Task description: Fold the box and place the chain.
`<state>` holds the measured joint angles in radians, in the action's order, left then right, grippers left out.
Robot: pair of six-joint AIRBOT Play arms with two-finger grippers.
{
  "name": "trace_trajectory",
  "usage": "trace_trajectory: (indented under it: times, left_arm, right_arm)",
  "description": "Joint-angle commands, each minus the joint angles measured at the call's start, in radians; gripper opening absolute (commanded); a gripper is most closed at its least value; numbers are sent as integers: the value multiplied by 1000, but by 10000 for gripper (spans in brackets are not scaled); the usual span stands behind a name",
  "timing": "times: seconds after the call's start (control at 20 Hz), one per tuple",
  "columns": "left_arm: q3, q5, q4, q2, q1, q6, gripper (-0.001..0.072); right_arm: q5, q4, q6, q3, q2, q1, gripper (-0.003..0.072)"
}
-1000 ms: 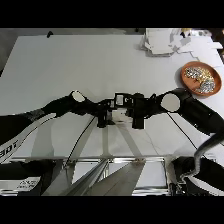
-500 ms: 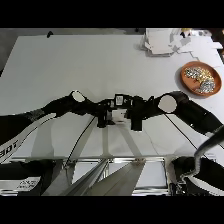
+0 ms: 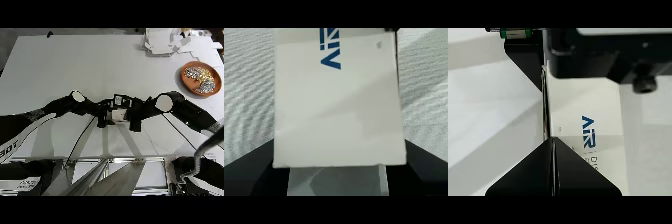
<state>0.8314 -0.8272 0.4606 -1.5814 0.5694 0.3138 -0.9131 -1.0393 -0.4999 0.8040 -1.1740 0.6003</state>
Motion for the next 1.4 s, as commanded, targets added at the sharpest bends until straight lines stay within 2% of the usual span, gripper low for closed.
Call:
trace_trajectory:
  times: [0.0,0.9,1.15,1.25,1.35]
  left_arm:
    - [0,0,0,0,0,0,253]
    - [0,0,0,0,0,0,253]
    - [0,0,0,0,0,0,253]
    - [0,1,0,0,0,0,253]
    - [0,0,0,0,0,0,253]
  right_arm:
    - [-13,1,0,-1,-21,1,17]
    - [18,0,0,-34,-65,1,17]
    - [61,-32,-33,-34,40,0,18]
    - [60,-106,-148,-34,114,-12,18]
    - [-2,-171,-288,-34,188,-66,17]
